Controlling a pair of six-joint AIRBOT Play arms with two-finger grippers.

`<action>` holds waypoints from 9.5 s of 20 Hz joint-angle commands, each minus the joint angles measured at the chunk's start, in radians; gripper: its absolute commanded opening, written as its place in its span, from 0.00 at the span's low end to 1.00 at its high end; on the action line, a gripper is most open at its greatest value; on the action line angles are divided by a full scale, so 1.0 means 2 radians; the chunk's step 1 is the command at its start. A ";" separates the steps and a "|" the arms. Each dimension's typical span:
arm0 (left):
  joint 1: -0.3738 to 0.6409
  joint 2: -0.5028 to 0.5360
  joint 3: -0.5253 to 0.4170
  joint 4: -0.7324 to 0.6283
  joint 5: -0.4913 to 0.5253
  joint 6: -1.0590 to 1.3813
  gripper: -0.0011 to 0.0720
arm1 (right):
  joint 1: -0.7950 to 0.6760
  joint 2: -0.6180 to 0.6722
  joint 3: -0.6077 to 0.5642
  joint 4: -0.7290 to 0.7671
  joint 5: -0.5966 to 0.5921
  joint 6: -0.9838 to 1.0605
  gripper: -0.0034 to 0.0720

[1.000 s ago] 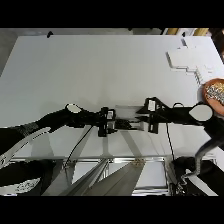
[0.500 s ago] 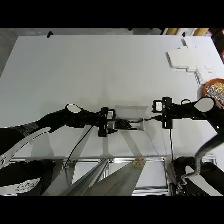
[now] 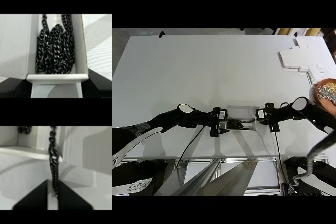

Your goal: Fold the box and place the chain.

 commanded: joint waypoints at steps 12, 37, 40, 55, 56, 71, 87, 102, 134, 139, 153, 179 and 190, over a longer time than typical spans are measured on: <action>0.000 0.000 0.000 0.000 0.000 0.000 0.05 | 0.049 0.228 -0.001 0.092 0.105 0.144 0.07; 0.000 0.000 0.000 0.000 0.000 0.000 0.05 | -0.069 0.203 -0.005 -0.023 0.037 0.142 0.57; 0.000 0.000 0.000 0.000 0.000 0.000 0.05 | -0.069 0.186 -0.028 -0.019 0.031 0.128 0.57; 0.000 0.000 0.000 0.000 0.000 0.000 0.05 | 0.030 0.042 -0.054 0.002 -0.021 0.059 0.06; 0.000 0.000 0.000 0.000 0.000 0.000 0.05 | 0.030 0.051 -0.054 0.001 -0.020 0.079 0.07; 0.000 0.000 0.000 0.000 0.000 0.000 0.05 | 0.030 0.238 -0.054 -0.052 0.039 0.155 0.41; 0.000 0.000 0.000 0.000 0.000 0.000 0.05 | 0.030 0.080 -0.054 -0.031 -0.037 0.049 0.34; 0.000 0.000 0.000 0.000 0.000 0.000 0.05 | 0.030 0.094 -0.054 -0.048 -0.010 0.022 0.07; 0.000 0.000 0.000 0.000 0.000 0.000 0.05 | -0.030 0.200 -0.056 0.042 0.033 0.064 0.33; 0.000 0.000 0.000 0.000 0.000 0.000 0.05 | -0.036 0.139 -0.059 0.005 0.029 0.063 0.33; 0.000 0.000 0.000 0.000 0.000 0.000 0.05 | 0.013 0.042 -0.060 0.050 -0.011 -0.001 0.23; 0.000 0.000 0.000 0.000 0.000 0.000 0.05 | 0.012 0.095 -0.071 -0.003 -0.008 0.134 0.07; 0.000 0.000 0.000 0.000 0.000 0.000 0.05 | 0.016 0.281 -0.071 0.230 0.043 0.231 0.07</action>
